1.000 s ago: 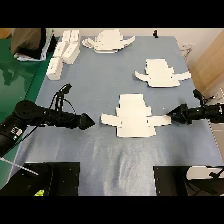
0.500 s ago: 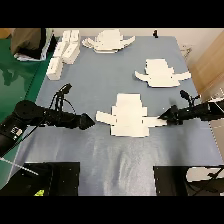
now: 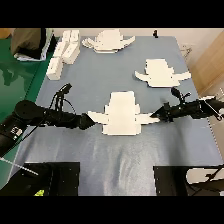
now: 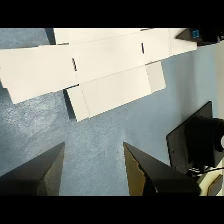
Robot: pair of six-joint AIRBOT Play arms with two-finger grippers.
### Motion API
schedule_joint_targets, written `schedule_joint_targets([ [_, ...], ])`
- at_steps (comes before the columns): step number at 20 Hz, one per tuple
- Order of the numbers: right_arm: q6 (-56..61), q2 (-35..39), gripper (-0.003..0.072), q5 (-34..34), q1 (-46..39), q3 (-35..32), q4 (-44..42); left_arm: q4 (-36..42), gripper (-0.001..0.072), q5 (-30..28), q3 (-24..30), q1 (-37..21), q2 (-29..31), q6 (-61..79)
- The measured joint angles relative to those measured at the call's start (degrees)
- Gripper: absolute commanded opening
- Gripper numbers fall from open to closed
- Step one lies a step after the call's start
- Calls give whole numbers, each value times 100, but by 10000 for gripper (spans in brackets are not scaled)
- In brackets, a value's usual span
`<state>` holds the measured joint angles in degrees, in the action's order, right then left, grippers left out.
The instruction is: Fold the box.
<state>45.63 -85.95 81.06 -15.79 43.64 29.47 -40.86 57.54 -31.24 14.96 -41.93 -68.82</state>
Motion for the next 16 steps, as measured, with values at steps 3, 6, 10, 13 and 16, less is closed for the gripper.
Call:
schedule_joint_targets([
  [3, 103, -2, 235, -254, 262, -11, -74, 2, 542, 0, 0, 0, 0, 0],
  [6, 275, -4, 321, -643, 535, -63, 46, 2, 542, 2, 0, 0, 0, 0],
  [10, 398, -7, 69, -990, 831, -129, 96, 4, 542, 4, 0, 0, 0, 0],
  [13, 411, 2, 1, -999, 925, -140, 22, 11, 540, 4, 0, 0, 0, 0],
  [16, 398, 129, 1, -839, 966, -155, 28, 66, 541, 4, 0, 0, 0, -2],
])
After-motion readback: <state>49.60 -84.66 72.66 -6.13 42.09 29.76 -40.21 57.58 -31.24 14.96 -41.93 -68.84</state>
